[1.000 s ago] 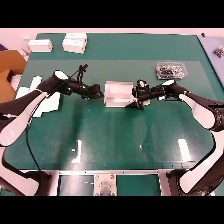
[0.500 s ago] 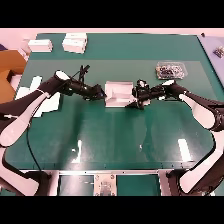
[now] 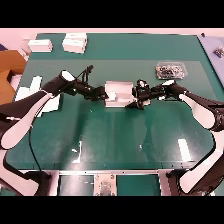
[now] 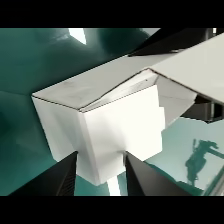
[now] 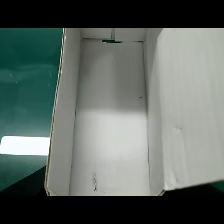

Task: Fold the box and place the chain.

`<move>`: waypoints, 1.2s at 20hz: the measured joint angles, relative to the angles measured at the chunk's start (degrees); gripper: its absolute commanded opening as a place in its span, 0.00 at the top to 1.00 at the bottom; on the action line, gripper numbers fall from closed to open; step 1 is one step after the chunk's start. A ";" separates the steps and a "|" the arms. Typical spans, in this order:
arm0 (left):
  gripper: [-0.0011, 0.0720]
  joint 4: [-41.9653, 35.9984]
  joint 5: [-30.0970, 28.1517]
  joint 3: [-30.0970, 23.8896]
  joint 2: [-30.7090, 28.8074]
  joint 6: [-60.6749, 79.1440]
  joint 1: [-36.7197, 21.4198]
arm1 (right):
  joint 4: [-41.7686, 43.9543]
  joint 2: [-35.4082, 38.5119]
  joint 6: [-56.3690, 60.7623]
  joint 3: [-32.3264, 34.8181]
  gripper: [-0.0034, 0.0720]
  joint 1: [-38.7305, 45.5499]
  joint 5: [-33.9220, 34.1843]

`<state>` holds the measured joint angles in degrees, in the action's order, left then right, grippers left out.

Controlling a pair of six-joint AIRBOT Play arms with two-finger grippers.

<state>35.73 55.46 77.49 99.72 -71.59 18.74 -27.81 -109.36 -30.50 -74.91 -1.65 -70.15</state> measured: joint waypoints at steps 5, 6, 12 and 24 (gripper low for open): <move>0.51 6.97 -1.33 1.90 -0.13 -5.40 1.42 | 0.02 0.00 0.02 0.00 0.19 0.00 0.02; 0.51 8.09 -1.73 2.23 -0.13 -6.40 1.88 | 0.02 0.00 0.02 0.00 0.19 0.00 0.02; 0.51 11.02 -4.13 3.06 -0.13 -9.84 3.96 | -0.02 0.00 0.00 0.00 0.19 0.00 0.02; 0.51 16.41 -5.75 3.52 -0.11 -16.44 7.17 | -0.07 0.00 -0.02 0.02 0.19 0.02 0.00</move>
<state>52.14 49.71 81.01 99.61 -88.03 25.91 -27.88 -109.36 -30.52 -74.89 -1.63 -70.15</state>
